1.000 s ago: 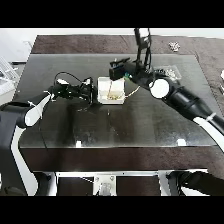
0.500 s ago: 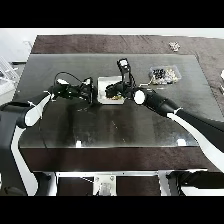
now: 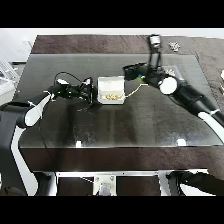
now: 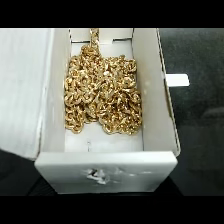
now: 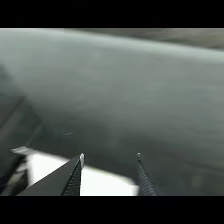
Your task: Fold the box and place the chain.
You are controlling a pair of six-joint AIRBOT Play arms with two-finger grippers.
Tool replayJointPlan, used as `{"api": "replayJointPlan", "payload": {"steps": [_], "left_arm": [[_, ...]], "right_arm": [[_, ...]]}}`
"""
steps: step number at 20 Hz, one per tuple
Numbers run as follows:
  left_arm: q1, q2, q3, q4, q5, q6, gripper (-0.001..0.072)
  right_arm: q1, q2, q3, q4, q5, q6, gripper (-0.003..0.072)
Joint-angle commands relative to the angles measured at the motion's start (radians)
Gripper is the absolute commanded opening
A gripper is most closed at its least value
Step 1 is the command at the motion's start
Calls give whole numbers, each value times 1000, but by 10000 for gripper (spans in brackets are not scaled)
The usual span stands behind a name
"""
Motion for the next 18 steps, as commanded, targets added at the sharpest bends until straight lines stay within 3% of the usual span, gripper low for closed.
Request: {"api": "replayJointPlan", "payload": {"steps": [1,6,11,18], "left_arm": [[0,0,0,0,0,0,542],[0,0,1,0,0,0,542],[0,0,0,0,0,0,542],[0,0,0,0,0,0,542]], "right_arm": [[-154,37,-48,0,13,16,414],[-293,-84,-95,8,8,55,446],[-301,-256,-77,107,-76,54,449],[-301,-417,23,181,-77,55,450]]}}
